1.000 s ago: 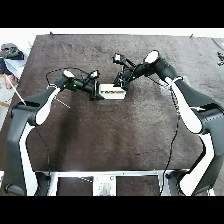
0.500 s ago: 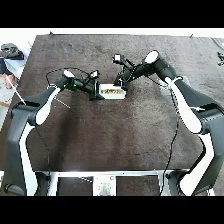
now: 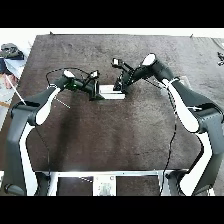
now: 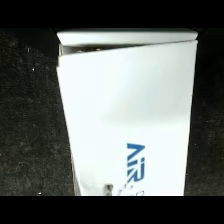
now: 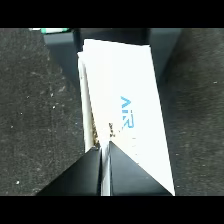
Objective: Fold the box and place the chain.
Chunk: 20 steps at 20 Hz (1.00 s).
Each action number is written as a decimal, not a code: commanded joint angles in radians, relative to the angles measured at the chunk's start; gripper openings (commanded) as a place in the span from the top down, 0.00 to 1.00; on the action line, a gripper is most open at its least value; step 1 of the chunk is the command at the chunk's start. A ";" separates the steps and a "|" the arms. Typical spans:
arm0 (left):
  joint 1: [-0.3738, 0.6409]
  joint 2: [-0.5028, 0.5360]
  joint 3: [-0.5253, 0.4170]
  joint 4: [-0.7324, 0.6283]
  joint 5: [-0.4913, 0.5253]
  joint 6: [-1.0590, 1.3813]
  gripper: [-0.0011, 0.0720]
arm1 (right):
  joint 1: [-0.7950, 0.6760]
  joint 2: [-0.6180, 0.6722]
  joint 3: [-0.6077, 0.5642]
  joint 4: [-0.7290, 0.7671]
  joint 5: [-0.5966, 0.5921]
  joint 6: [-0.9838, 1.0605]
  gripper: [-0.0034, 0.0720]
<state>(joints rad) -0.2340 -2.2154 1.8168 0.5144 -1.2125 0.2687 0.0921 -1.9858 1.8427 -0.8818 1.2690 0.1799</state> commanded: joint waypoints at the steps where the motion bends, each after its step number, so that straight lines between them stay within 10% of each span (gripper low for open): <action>1: 0.000 0.001 0.001 0.000 0.000 0.000 0.80 | 0.006 -0.006 0.000 -0.021 0.029 0.004 0.84; 3: 0.000 0.001 0.001 0.000 0.000 0.000 0.80 | 0.005 -0.006 0.000 -0.019 0.050 0.005 0.64; 9: 0.000 0.001 0.001 0.000 0.000 0.000 0.80 | -0.029 0.003 0.000 0.139 0.052 0.006 0.64; 13: 0.000 0.001 0.001 0.000 0.000 0.001 0.80 | -0.075 0.003 0.000 0.262 0.051 0.029 0.97; 20: 0.000 0.001 0.001 0.000 0.000 0.001 0.80 | -0.075 -0.098 0.000 0.160 0.100 0.133 0.97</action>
<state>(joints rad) -0.2348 -2.2154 1.8168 0.5144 -1.2129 0.2695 0.0185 -2.0449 1.8420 -0.6834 1.3308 0.2737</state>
